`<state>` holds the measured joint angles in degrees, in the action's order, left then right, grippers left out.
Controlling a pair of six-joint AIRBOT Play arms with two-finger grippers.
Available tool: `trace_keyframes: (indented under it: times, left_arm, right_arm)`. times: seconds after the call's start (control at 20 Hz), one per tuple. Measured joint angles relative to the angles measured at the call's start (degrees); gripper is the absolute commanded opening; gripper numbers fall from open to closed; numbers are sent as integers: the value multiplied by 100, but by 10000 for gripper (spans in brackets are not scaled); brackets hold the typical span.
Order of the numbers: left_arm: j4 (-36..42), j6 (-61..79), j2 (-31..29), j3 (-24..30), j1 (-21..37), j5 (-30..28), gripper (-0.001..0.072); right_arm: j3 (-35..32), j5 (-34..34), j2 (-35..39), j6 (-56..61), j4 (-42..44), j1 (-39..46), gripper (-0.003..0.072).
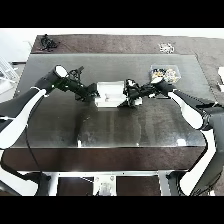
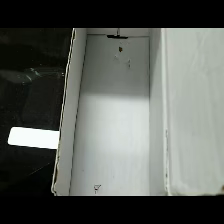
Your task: Fold the box and place the chain.
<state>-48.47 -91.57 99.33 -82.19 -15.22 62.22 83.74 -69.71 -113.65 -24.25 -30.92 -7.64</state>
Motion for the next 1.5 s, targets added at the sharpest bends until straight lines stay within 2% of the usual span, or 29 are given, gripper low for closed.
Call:
trace_keyframes:
  times: [0.6,1.5]
  left_arm:
    - [-824,-660,0,-332,-339,-120,420]
    - [-1213,-1217,0,-387,-555,-297,420]
  right_arm:
    - [0,0,0,-2,2,0,560]
    - [0,2,0,0,0,0,559]
